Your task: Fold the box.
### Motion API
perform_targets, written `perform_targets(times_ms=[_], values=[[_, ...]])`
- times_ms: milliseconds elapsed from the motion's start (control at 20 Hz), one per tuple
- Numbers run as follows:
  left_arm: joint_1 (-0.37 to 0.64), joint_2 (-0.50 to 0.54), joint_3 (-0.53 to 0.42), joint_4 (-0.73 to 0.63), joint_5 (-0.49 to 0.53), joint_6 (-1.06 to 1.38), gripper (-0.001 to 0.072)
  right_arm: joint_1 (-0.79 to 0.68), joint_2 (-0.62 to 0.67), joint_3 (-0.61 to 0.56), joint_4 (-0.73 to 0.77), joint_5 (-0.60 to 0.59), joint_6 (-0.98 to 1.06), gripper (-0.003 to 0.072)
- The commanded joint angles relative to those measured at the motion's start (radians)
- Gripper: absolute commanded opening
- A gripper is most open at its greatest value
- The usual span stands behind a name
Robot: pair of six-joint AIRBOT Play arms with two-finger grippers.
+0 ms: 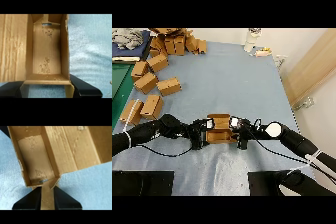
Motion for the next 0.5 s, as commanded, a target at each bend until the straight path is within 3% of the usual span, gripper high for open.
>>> perform_targets(times_ms=[0,100,450], values=[[0.001,0.001,0.0,0.0,0.0,0.0,0.0463,0.001,-0.005,0.001,0.026,0.014,-0.001,0.0219],[0.001,0.001,0.0,0.0,0.0,0.0,0.0463,0.001,-0.005,0.001,0.048,0.014,-0.002,0.0151],[0.001,0.001,0.0,0.0,0.0,0.0,0.0462,0.001,-0.005,0.001,0.074,0.013,-0.039,0.0151]])
